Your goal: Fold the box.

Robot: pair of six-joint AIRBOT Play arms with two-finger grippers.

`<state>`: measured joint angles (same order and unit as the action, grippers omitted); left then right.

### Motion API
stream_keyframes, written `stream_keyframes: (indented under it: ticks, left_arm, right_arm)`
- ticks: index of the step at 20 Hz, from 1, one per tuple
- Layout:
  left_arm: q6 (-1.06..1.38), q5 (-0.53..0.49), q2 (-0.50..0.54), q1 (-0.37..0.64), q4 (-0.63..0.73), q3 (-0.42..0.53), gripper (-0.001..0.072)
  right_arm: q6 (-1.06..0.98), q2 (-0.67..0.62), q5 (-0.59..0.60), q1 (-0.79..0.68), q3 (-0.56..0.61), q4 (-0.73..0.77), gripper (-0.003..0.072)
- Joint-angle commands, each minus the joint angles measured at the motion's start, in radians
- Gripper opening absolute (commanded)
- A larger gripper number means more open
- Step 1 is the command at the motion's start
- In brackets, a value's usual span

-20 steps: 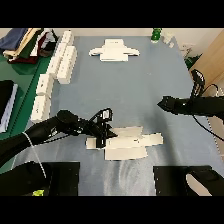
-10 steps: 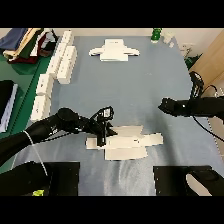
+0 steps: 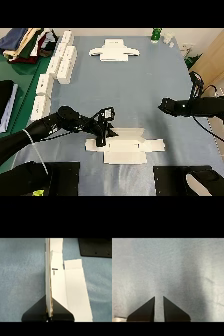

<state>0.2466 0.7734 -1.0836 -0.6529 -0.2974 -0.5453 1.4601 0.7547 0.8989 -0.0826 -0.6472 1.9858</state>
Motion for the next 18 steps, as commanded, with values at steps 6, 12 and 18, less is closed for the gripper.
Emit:
stream_keyframes:
  ticks: [6, 12, 18]
  left_arm:
    - [-0.013, 0.011, -0.001, 0.000, -0.024, -0.001, 0.0014]
    - [-0.056, 0.012, -0.001, 0.000, -0.018, 0.016, 0.0014]
    - [-0.056, 0.014, -0.001, -0.002, -0.010, 0.043, 0.0014]
  right_arm:
    - [0.000, 0.000, 0.001, 0.001, -0.001, 0.000, 0.0153]
    - [0.000, 0.000, 0.001, 0.001, -0.001, 0.000, 0.0153]
    - [-0.001, 0.000, 0.007, 0.001, -0.001, 0.000, 0.0153]
